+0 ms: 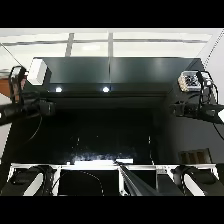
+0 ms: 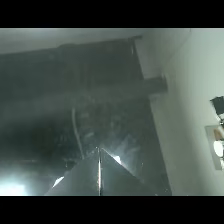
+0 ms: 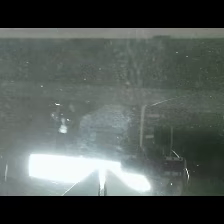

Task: Fold the box and place the chain.

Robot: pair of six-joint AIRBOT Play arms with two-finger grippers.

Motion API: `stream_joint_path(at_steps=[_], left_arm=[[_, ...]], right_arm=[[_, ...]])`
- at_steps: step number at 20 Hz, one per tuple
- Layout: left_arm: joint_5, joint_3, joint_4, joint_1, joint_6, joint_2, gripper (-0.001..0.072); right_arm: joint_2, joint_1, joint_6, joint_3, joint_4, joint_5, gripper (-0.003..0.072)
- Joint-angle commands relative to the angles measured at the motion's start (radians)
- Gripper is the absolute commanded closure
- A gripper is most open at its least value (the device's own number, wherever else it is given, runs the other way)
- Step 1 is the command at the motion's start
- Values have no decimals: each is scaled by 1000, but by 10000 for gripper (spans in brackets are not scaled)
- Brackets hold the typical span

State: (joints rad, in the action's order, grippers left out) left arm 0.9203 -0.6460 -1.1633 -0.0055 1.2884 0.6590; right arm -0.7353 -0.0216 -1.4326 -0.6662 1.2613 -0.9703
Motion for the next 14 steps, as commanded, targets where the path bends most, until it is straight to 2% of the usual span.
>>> stream_joint_path(at_steps=[1, 14], left_arm=[[-19, 93, 14, 21, 2, -113, 680], [-22, 93, 21, 21, 2, -114, 680]], right_arm=[[8, 1, 0, 16, 11, 13, 649], [8, 1, 0, 16, 11, 13, 649]])
